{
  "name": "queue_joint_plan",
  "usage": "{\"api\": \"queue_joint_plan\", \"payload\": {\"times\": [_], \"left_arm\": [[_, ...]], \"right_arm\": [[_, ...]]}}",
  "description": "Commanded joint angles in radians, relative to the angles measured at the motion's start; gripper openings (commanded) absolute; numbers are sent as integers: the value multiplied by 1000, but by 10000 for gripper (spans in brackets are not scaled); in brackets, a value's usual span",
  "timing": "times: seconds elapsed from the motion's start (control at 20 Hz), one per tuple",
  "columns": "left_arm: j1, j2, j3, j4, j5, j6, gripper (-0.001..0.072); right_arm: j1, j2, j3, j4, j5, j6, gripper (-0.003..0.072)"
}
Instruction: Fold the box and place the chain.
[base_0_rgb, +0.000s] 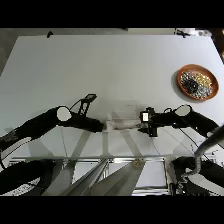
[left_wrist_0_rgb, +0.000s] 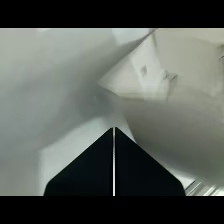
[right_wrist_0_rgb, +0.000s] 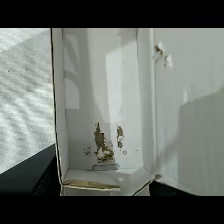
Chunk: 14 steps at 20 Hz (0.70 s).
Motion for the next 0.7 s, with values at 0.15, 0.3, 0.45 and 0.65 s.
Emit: {"api": "queue_joint_plan", "payload": {"times": [0.15,0.3,0.45,0.65], "left_arm": [[-14,54,-1,-85,24,72,40],[-42,53,-1,-131,43,106,193],[-57,54,-1,-159,64,116,275],[-69,54,16,-167,58,116,393]], "right_arm": [[0,2,1,0,1,0,401],[0,2,1,0,1,0,401],[0,2,1,0,1,0,401],[0,2,1,0,1,0,401]]}}
